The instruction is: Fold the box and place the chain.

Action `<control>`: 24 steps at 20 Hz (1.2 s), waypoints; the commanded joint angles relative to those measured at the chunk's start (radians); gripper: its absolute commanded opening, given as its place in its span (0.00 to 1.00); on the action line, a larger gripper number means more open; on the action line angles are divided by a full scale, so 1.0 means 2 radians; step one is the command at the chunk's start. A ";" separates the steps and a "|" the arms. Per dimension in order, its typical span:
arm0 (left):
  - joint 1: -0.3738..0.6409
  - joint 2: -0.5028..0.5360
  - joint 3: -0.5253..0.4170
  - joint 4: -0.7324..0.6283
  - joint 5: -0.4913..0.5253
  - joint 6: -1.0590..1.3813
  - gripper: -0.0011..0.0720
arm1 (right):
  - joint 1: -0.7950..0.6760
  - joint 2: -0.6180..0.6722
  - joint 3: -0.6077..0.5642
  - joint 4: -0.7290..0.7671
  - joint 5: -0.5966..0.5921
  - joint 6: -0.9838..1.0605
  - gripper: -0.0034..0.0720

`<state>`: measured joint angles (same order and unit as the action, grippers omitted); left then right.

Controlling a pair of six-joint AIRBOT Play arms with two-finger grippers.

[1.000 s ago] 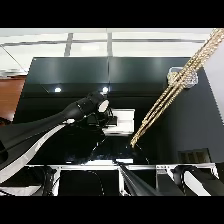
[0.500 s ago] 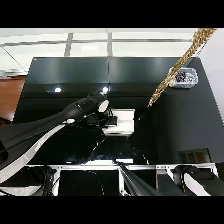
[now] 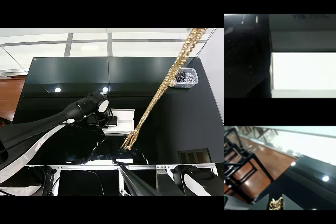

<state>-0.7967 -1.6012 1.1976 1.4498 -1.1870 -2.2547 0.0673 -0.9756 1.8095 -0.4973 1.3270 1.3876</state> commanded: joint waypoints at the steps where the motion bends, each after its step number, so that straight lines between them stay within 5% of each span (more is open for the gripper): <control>1: 0.001 0.000 0.000 0.000 0.000 0.000 0.06 | 0.039 -0.006 0.000 -0.003 -0.034 0.000 0.07; 7: 0.000 0.000 0.000 0.000 0.000 0.000 0.06 | 0.085 -0.010 0.000 -0.031 -0.074 0.001 0.07; 24: 0.001 0.000 0.000 0.000 0.000 0.000 0.06 | 0.084 -0.040 0.000 -0.085 -0.056 0.008 0.07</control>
